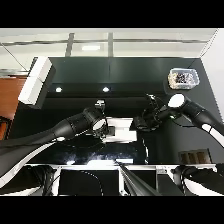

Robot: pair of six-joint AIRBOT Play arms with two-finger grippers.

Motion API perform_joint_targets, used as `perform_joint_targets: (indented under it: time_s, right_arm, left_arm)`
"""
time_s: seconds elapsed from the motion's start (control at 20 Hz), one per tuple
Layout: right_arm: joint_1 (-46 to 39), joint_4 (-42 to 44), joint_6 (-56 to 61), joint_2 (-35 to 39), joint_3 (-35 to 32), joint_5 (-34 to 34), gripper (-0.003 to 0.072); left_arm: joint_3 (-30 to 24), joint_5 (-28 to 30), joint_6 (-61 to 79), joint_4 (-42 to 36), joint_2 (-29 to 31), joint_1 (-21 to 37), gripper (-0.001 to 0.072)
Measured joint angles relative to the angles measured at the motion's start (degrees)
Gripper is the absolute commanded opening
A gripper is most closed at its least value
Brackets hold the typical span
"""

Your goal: Fold the box and place the chain.

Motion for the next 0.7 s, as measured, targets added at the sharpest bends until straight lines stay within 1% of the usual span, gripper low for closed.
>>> perform_joint_targets:
  time_s: [0.2, 0.4, 0.55, 0.7]
  right_arm:
    - [7.0, -7.6, 10.1, 0.5, 1.8, -3.2, 0.0559]
    - [13.1, -13.2, 17.4, 0.7, 3.4, -6.9, 0.0559]
    - [14.6, -14.7, 19.7, 0.9, 4.0, -8.0, 0.0559]
    - [14.2, -15.0, 20.2, 1.6, 4.2, -8.1, 0.0560]
  left_arm:
    - [0.0, -1.2, -0.2, 0.4, 0.0, 0.0, 0.0030]
    - [0.0, -1.8, -0.3, 0.5, 0.0, 0.1, 0.0029]
    - [0.0, -2.3, -0.2, 0.6, 0.0, 0.1, 0.0030]
    - [0.0, -2.2, -0.1, 0.4, 0.0, 0.1, 0.0030]
